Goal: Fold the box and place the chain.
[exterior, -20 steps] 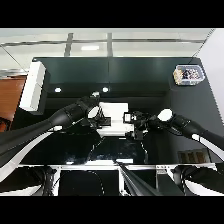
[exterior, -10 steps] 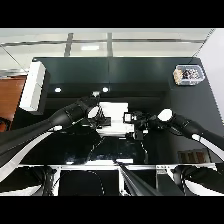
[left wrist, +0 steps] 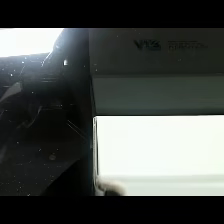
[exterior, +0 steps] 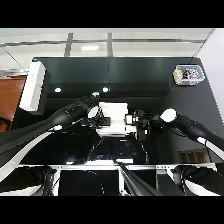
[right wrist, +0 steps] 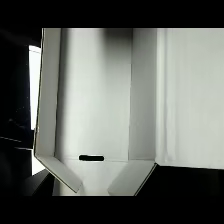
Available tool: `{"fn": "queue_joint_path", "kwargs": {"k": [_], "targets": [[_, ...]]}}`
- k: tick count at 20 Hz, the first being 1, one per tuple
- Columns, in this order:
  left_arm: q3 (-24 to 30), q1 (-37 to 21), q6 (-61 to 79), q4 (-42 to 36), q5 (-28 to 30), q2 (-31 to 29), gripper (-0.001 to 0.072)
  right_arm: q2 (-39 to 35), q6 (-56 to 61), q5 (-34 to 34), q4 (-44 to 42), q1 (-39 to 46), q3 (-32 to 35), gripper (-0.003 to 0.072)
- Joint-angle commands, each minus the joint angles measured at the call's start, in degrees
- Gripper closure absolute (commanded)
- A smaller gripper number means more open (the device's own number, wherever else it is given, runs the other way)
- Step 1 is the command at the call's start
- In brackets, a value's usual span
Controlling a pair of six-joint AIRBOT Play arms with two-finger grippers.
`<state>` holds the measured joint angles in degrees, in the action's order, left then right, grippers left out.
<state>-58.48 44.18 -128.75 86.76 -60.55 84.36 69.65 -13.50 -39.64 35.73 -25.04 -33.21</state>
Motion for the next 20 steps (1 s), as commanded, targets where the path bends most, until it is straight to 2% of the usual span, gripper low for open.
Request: {"fn": "queue_joint_path", "kwargs": {"k": [1,3,5,6,7,8,9,15,18,20], "targets": [[-0.04,-0.02,-0.02,-0.09,0.09,0.04,0.0684,-0.68,0.42,-1.01,0.33,0.04,-0.04,0.0013],[-0.04,-0.02,-0.04,-0.09,0.11,0.04,0.0684,-1.33,2.89,-1.42,0.37,0.07,-0.04,0.0208],[-0.04,-0.02,-0.04,-0.28,0.17,0.04,0.0684,-1.49,3.93,-2.01,0.37,0.04,-0.04,0.0209],[-0.04,-0.02,-0.04,-0.28,0.15,0.04,0.0684,-1.49,4.48,-2.23,0.39,0.04,-0.04,0.0277],[-0.04,-0.02,-0.04,-0.31,0.15,0.04,0.0684,-1.49,5.57,-2.19,0.37,0.04,-0.04,0.0281],[-0.04,-0.02,-0.04,-0.31,0.13,0.04,0.0684,-1.49,6.05,-2.27,0.33,0.04,-0.04,0.0383],[-0.04,-0.02,-0.04,-0.37,0.15,0.04,0.0683,-1.49,6.49,-2.56,0.31,0.04,-0.04,0.0438],[-0.04,-0.02,-0.04,-0.48,0.35,0.04,0.0683,-1.22,7.50,-3.37,-5.66,-0.02,-0.02,0.0441],[-0.04,-0.02,-0.04,-0.52,0.33,0.04,0.0683,0.72,7.45,0.11,-10.88,-1.79,-0.02,0.0439],[-0.04,-0.02,-0.04,-0.52,0.35,0.04,0.0683,1.77,7.45,3.13,-11.06,-2.95,-0.02,0.0440]]}}
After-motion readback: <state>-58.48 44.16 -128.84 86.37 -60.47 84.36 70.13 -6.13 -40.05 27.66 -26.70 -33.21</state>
